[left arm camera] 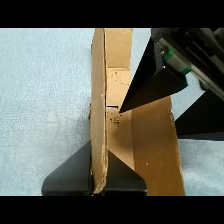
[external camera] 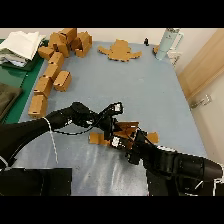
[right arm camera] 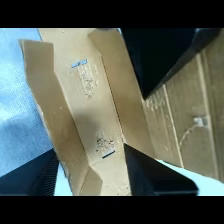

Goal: Fold the box.

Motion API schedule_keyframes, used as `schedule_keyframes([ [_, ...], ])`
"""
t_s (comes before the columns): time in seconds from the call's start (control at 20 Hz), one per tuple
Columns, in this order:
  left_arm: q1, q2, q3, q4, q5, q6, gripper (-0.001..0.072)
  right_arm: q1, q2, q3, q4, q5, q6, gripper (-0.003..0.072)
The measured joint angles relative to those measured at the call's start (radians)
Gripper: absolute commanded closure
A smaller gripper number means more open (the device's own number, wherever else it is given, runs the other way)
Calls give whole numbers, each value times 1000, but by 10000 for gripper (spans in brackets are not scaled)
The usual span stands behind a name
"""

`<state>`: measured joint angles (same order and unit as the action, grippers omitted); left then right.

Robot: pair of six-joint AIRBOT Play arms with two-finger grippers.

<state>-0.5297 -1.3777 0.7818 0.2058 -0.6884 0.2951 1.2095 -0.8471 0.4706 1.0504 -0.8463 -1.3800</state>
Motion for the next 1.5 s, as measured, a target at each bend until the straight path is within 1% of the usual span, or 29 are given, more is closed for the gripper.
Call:
schedule_keyframes([
  [0.2,0,0,0,0,0,0,696,0,2,5,-37,-2,0,-34],
  [0.35,0,0,0,0,0,0,695,-1,34,-9,-54,-2,-27,-34],
  [0.5,0,0,0,0,0,0,696,-34,120,-61,-55,26,-64,-34],
  [0.65,0,0,0,0,0,0,696,-109,241,-125,-6,95,-157,-34],
  [0.75,0,0,0,0,0,0,695,-183,291,-153,91,127,-278,-34],
  [0.85,0,0,0,0,0,0,695,-270,314,-167,222,147,-427,-34],
  [1.0,0,0,0,0,0,0,696,-406,322,-176,406,180,-640,-34],
  [1.15,0,0,0,0,0,0,696,-520,311,-176,537,207,-801,-34],
  [1.25,0,0,0,0,-1,0,696,-587,283,-168,618,224,-911,-34],
  [1.35,0,0,0,-1,3,0,696,-651,226,-144,721,228,-1049,-34],
  [1.45,0,0,0,0,1,0,696,-701,153,-104,824,204,-1188,-34],
  [1.5,0,0,0,0,-1,0,696,-724,108,-78,870,172,-1255,-34],
])
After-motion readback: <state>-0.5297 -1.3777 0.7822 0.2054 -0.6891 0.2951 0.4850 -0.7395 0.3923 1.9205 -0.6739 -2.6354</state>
